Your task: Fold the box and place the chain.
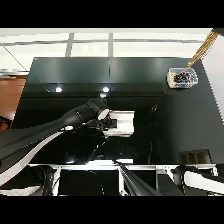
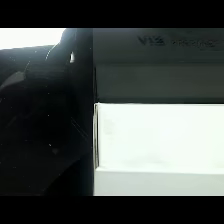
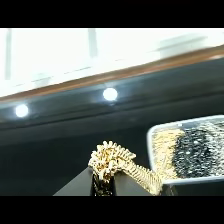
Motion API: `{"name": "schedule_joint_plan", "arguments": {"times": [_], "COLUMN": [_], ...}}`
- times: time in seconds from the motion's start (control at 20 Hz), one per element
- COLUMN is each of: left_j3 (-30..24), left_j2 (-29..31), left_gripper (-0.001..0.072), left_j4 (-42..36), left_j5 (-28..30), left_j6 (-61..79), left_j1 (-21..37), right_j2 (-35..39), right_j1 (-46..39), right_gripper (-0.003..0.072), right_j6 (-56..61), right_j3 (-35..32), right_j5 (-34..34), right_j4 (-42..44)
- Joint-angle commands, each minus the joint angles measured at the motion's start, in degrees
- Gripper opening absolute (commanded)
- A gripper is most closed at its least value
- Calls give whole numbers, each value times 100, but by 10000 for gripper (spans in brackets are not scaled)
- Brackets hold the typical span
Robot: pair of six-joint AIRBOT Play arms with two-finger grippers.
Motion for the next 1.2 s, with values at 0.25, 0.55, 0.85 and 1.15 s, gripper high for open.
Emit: {"name": "schedule_joint_plan", "arguments": {"times": [0.25,0.55,0.85,1.15], "left_j3": [0,0,0,0], "left_j2": [-4,-4,-4,-4], "left_gripper": [28,28,28,28], "left_j4": [20,15,17,17], "left_j5": [2,-2,2,2], "left_j6": [0,0,0,0], "left_j1": [4,4,4,4], "right_j2": [1902,2363,2358,2312], "right_j1": [363,964,1624,2146], "right_gripper": [8,8,8,8], "right_j6": [-968,-1189,-1290,-1279], "right_j3": [-1331,-1976,-2188,-2192], "right_j5": [970,1707,1519,658], "right_j4": [1064,1930,2973,3348]}}
